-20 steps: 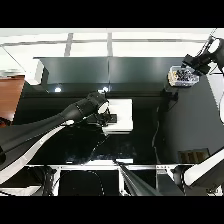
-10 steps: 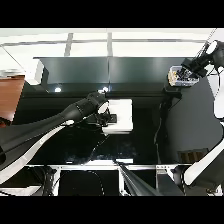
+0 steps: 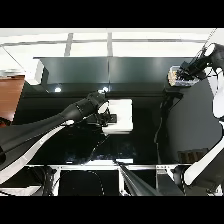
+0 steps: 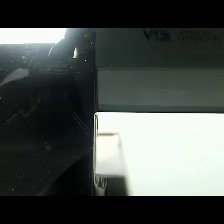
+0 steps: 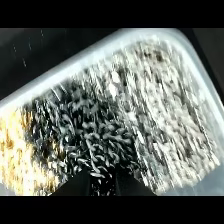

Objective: Fold the box and place the chain.

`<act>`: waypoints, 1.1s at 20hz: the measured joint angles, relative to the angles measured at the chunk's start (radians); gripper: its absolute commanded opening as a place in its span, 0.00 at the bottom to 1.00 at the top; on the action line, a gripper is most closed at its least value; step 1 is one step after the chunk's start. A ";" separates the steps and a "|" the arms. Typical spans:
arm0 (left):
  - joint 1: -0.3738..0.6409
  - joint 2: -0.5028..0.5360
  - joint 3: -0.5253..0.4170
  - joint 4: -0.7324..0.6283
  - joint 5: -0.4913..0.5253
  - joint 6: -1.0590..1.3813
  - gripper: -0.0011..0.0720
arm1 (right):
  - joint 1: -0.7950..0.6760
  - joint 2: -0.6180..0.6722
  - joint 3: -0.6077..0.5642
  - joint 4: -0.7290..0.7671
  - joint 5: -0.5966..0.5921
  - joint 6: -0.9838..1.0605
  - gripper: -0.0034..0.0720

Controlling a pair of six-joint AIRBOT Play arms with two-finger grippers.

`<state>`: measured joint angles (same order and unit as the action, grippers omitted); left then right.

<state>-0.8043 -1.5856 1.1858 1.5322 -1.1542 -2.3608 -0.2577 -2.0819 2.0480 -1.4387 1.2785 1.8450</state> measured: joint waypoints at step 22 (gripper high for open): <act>0.000 0.000 0.000 -0.014 0.000 0.000 0.05 | 0.086 0.838 0.000 0.291 -0.071 -0.370 0.06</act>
